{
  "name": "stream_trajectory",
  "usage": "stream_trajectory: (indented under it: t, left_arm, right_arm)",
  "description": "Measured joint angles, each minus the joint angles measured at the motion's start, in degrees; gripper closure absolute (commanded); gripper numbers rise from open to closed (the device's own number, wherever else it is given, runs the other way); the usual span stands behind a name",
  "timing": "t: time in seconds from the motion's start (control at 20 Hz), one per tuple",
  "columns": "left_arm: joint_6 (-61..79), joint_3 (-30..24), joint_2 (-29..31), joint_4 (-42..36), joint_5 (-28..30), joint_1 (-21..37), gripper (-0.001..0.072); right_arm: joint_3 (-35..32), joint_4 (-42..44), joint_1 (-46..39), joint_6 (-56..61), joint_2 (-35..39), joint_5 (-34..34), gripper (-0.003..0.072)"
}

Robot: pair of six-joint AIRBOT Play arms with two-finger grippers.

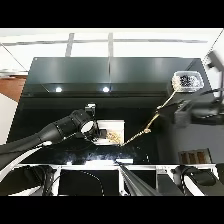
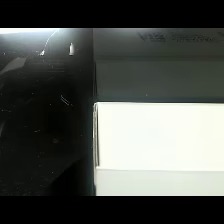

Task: Fold the box and place the chain.

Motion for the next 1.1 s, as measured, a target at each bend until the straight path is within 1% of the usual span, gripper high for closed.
stream_trajectory:
  t: [0.2, 0.35, 0.55, 0.65, 0.85, 0.9, 0.95, 1.0, 1.1]
  left_arm:
    - [0.02, 0.00, 0.00, 0.00, -0.04, 0.00, 0.0678]
    - [0.02, 0.00, 0.00, 0.00, -0.09, 0.00, 0.0678]
    - [0.02, 0.00, 0.00, 0.00, -0.13, 0.00, 0.0678]
    - [0.02, 0.00, 0.00, 0.00, -0.15, 0.00, 0.0678]
    - [0.02, 0.00, 0.00, 0.00, -0.15, 0.00, 0.0678]
    - [0.02, 0.00, 0.00, 0.00, -0.15, 0.00, 0.0678]
    - [0.02, 0.00, 0.00, 0.00, -0.15, 0.00, 0.0678]
    - [0.02, 0.00, 0.00, 0.00, -0.15, 0.00, 0.0678]
    - [0.00, 0.00, 0.00, 0.00, -0.17, 0.00, 0.0678]
  right_arm:
    - [-4.24, 2.01, 8.81, 1.25, -2.64, -7.52, 0.0650]
    - [-5.40, 2.84, 15.23, 1.55, -6.60, -13.22, 0.0651]
    - [-5.86, 3.45, 21.70, 1.84, -12.74, -20.28, 0.0651]
    - [-5.97, 3.54, 24.00, 1.88, -16.04, -22.62, 0.0652]
    - [-6.01, 3.61, 25.86, 1.90, -20.50, -24.85, 0.0647]
    - [-6.01, 3.58, 26.08, 1.92, -21.05, -24.87, 0.0352]
    - [-6.01, 3.63, 26.08, 1.90, -21.42, -24.96, -0.0034]
    - [-5.92, 3.58, 25.73, 1.86, -21.66, -24.63, -0.0022]
    - [-5.33, 3.58, 23.04, 1.07, -21.55, -22.21, -0.0021]
